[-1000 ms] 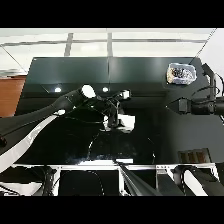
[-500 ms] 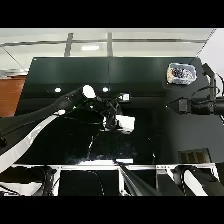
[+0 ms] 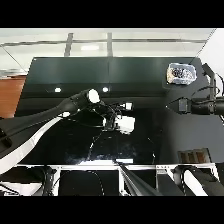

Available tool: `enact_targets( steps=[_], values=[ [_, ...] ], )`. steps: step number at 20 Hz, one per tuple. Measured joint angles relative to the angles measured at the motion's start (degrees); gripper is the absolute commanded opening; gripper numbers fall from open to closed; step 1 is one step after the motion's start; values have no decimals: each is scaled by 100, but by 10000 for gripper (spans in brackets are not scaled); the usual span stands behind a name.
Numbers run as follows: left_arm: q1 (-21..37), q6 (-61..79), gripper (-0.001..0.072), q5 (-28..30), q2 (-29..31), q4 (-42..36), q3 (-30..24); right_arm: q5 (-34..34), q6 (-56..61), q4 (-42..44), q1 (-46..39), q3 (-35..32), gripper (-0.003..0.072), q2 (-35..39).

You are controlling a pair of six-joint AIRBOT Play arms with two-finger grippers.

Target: Fold the box and place the chain.

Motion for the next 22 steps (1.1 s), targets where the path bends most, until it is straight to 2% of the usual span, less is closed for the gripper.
enact_targets(
  steps=[2,3,6,9,14,18,22],
  values=[
    [11,-291,325,83,57,136,11,-20,0,0,0,0,17,0],
    [72,-487,269,129,107,197,33,-31,0,0,0,0,17,0],
    [529,-1263,270,208,315,293,140,-68,0,2,0,0,17,0],
    [1539,-2492,269,271,422,800,286,-157,0,7,0,0,18,0],
    [3926,-4354,269,402,361,1755,732,-407,52,20,0,0,18,0],
    [5359,-5007,275,538,-326,1974,1790,-734,127,39,74,-2,18,0],
    [5904,-5235,277,529,-1488,2037,3364,-1266,254,52,227,-2,18,0]
  ],
)
